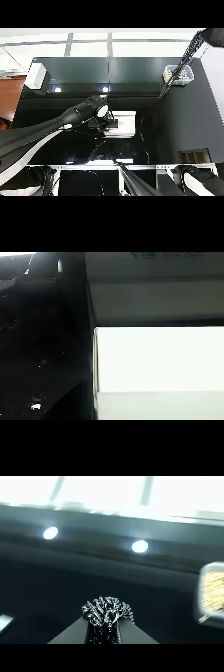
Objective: Fold the box and place the chain.
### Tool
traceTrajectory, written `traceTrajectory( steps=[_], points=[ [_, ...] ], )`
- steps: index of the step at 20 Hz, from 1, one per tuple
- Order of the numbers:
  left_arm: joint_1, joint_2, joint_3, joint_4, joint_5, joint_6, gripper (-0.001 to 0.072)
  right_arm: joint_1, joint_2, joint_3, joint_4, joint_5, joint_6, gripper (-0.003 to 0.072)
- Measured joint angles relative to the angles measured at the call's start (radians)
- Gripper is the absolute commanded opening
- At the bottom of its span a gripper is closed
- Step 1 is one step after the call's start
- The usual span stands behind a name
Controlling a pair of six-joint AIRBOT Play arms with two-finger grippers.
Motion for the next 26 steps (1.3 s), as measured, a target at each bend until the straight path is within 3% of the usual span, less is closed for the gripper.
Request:
traceTrajectory(
  steps=[7,10,15,18,26],
  points=[
    [0.001,-0.002,0.005,0.004,0.029,0.008,0.0025,0.197,0.12,-0.06,0.068,0.242,0.039,0.0015],
    [0.001,-0.011,0.006,0.015,0.029,-0.007,0.0025,0.253,0.129,-0.069,0.132,0.268,0.043,0.0015],
    [-0.002,-0.019,0.008,0.024,0.024,-0.019,0.0026,0.309,0.132,-0.084,0.223,0.23,0.045,0.0015],
    [-0.002,-0.021,0.008,0.026,0.023,-0.021,0.0027,0.345,0.132,-0.153,0.246,0.188,0.043,0.0015],
    [-0.002,-0.022,0.008,0.025,0.023,-0.022,0.0027,0.39,0.13,-0.571,0.241,-0.028,0.045,0.0015]
  ],
)
